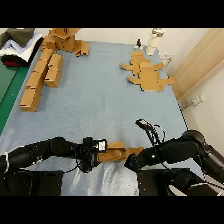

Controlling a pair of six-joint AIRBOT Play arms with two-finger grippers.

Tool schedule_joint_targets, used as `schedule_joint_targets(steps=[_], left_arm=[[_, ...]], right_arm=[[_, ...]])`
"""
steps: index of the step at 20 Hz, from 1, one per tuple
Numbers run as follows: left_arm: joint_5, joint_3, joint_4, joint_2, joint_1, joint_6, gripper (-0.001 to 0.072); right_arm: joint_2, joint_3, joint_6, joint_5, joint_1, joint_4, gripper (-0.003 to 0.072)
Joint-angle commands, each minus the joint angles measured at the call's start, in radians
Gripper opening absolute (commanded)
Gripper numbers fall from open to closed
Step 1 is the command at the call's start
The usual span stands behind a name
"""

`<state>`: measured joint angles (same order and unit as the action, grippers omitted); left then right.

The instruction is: Fold the box.

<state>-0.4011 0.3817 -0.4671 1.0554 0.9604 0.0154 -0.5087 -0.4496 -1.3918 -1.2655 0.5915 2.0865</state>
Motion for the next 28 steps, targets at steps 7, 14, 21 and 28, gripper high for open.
schedule_joint_targets(steps=[7, 14, 21, 28], left_arm=[[0.000, 0.000, 0.000, 0.000, 0.000, 0.000, 0.0507], [0.000, 0.000, 0.000, 0.000, 0.000, 0.000, 0.0507], [0.000, 0.000, 0.000, 0.000, 0.000, 0.000, 0.0507], [0.000, 0.000, 0.000, 0.000, 0.000, 0.000, 0.0507]], right_arm=[[-0.202, -0.026, -0.054, 0.358, 0.001, 0.147, 0.0208], [-0.475, -0.131, -0.189, 0.441, -0.069, 0.137, 0.0157], [-0.603, -0.130, -0.225, 0.433, -0.072, 0.122, 0.0157], [-0.598, -0.131, -0.243, 0.400, -0.072, 0.114, 0.0157]])
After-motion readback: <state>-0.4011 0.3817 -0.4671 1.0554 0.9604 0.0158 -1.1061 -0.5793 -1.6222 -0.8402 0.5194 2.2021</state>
